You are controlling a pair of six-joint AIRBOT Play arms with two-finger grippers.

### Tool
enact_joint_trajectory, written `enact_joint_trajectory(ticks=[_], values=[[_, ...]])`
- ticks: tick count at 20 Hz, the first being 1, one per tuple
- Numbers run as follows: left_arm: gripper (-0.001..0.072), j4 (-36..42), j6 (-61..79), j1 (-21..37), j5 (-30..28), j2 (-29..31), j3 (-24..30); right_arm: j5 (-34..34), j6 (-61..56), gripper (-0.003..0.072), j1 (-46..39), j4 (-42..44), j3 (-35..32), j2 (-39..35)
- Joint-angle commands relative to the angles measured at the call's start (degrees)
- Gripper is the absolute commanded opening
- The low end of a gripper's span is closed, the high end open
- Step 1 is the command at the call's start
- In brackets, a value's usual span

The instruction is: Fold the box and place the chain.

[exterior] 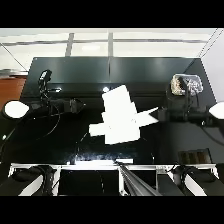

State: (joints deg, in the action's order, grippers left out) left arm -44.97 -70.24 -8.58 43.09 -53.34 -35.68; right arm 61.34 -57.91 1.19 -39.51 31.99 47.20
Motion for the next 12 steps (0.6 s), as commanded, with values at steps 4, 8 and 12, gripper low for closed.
enact_joint_trajectory(ticks=[4, 8, 12], values=[[0.0707, 23.12, 20.04, 8.31, 19.26, -20.55, -0.02, -5.20, -1.57, 0.0024, 8.22, -0.98, -7.54, -7.78], [0.0707, 27.74, 31.69, 4.90, 23.47, -28.83, -0.15, -4.96, -1.36, 0.0024, 9.66, -1.01, -7.54, -7.78], [0.0707, 30.71, 40.92, -0.11, 26.12, -34.05, -0.15, -5.01, -1.07, 0.0024, 9.75, -1.01, -7.54, -7.78]])
